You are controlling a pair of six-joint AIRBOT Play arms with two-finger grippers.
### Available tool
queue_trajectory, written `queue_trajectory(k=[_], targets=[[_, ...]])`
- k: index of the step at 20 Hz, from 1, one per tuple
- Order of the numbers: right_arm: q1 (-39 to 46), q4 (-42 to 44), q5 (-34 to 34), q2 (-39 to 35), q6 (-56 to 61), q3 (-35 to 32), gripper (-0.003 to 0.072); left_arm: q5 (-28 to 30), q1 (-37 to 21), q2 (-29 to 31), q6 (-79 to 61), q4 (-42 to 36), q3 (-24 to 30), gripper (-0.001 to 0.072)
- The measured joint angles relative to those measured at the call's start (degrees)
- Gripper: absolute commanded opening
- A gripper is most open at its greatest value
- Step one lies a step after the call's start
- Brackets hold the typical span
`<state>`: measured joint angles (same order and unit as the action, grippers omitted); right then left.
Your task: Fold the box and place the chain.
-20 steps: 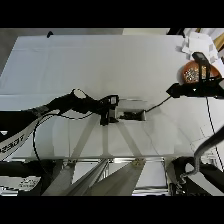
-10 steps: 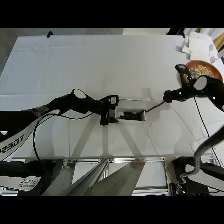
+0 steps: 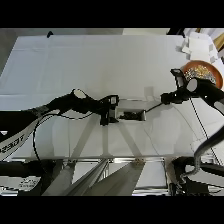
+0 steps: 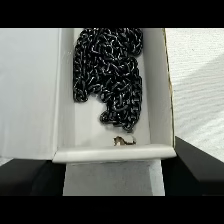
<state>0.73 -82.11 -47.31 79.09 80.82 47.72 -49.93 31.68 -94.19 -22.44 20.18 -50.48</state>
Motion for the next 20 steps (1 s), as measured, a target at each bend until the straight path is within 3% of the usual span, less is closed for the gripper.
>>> queue_trajectory(k=[1, 3, 6, 8, 9, 15, 20], targets=[[0.0, 0.0, 0.2, 0.1, 0.1, 0.0, 0.0267, 0.0, 0.0, 0.0, 0.0, 0.0, 0.0, 0.0286], [0.0, -0.2, 0.6, 0.2, 0.2, 0.0, 0.0189, 0.0, 0.0, 0.0, 0.0, 0.0, 0.0, 0.0286], [0.0, -0.2, 1.0, 0.3, 0.2, 0.0, 0.0164, 0.0, 0.0, 0.0, 0.0, 0.0, 0.0, 0.0286], [0.0, -0.2, 1.1, 0.3, 0.3, 0.0, 0.0039, 0.0, 0.0, 0.0, 0.0, 0.0, 0.0, 0.0286], [0.0, -0.2, 1.2, 0.3, 0.4, 0.0, 0.0016, 0.0, 0.0, 0.0, 0.0, 0.0, 0.0, 0.0286], [0.0, -0.2, -1.9, -0.2, 0.2, 0.0, 0.0015, 0.0, 0.0, 0.0, 0.0, 0.0, 0.0, 0.0286], [0.0, 1.8, -5.8, -6.9, 0.1, 0.0, 0.0015, 0.0, 0.0, 0.0, 0.0, 0.0, 0.0, 0.0286]])
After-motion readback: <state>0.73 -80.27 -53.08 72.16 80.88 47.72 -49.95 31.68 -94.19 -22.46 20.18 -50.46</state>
